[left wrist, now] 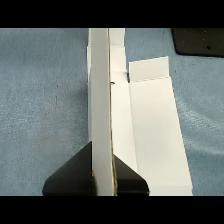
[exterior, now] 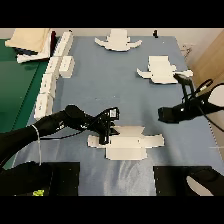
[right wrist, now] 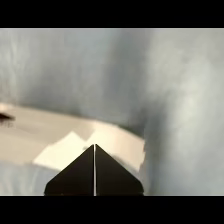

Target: Fold the box.

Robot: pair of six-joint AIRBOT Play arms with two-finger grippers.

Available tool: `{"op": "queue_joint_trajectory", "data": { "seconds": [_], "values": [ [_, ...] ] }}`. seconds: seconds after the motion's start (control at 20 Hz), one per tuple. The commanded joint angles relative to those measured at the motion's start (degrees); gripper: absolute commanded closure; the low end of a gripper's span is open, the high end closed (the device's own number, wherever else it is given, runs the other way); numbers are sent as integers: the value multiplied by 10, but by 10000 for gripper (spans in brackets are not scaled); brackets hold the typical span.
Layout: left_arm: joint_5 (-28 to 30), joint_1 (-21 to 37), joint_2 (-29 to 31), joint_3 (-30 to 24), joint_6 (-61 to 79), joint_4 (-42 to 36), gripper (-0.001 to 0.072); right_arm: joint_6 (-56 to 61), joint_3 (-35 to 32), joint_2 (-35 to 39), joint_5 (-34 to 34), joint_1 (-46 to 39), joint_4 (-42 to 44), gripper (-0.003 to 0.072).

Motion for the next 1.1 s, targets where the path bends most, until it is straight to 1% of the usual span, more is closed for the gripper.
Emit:
{"op": "queue_joint_trajectory", "data": {
  "seconds": [0.0,0.1,0.15,0.2,0.25,0.3,0.35,0.4,0.45,0.5,0.6,0.8,0.9,1.05],
  "values": [
    [0,0,0,1,0,-1,692,71,-60,58,66,102,26,682],
    [0,-1,0,1,0,-1,692,96,-110,107,40,203,30,682],
    [0,0,0,1,0,-1,692,95,-134,130,16,258,28,682],
    [0,0,0,1,0,-1,692,74,-153,147,-10,311,26,678],
    [0,0,0,1,0,-1,692,36,-168,155,-37,368,18,651],
    [0,0,0,1,0,-1,692,5,-177,154,-61,418,-3,481],
    [0,-1,0,1,0,-1,693,-33,-181,142,-88,467,-35,284],
    [0,0,0,1,0,-1,692,-75,-181,126,-109,506,-75,119],
    [0,0,0,1,0,-1,692,-117,-181,104,-128,542,-123,0],
    [0,0,0,1,0,-1,692,-142,-181,80,-139,568,-169,-23],
    [0,0,0,1,0,-1,692,-150,-181,22,-161,599,-243,-24],
    [0,-1,0,1,0,-1,692,-140,-181,-77,-230,607,-284,-23],
    [0,0,0,1,0,-1,692,-94,-181,-108,-250,607,-319,-23],
    [0,0,0,1,0,-1,692,21,-181,-124,-245,607,-400,-23]
  ]
}}
